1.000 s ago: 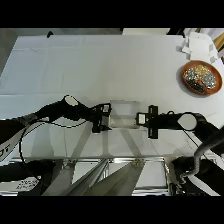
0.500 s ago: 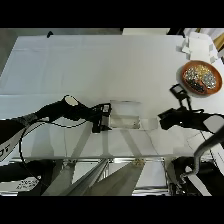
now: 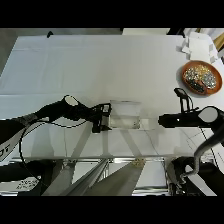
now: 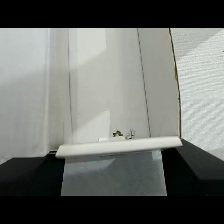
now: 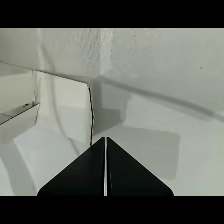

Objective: Fold the box and place the chain.

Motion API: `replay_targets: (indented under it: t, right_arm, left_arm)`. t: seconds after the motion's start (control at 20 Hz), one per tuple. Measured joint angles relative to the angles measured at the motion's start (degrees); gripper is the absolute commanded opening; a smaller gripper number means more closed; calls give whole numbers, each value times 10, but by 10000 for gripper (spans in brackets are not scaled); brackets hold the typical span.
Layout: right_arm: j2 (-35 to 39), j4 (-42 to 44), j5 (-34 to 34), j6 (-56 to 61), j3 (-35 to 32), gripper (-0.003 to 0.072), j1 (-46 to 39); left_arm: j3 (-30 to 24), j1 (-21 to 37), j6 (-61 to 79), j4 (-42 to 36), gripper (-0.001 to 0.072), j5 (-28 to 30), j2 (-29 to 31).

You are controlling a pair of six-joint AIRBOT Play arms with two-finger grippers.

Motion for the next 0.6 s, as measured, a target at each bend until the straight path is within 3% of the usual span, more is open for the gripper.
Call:
replay_targets:
  t: [0.6]
  right_arm:
    - [-80,75,-31,-47,0,12,38]
  left_arm:
    - [0,0,0,0,412,0,0]
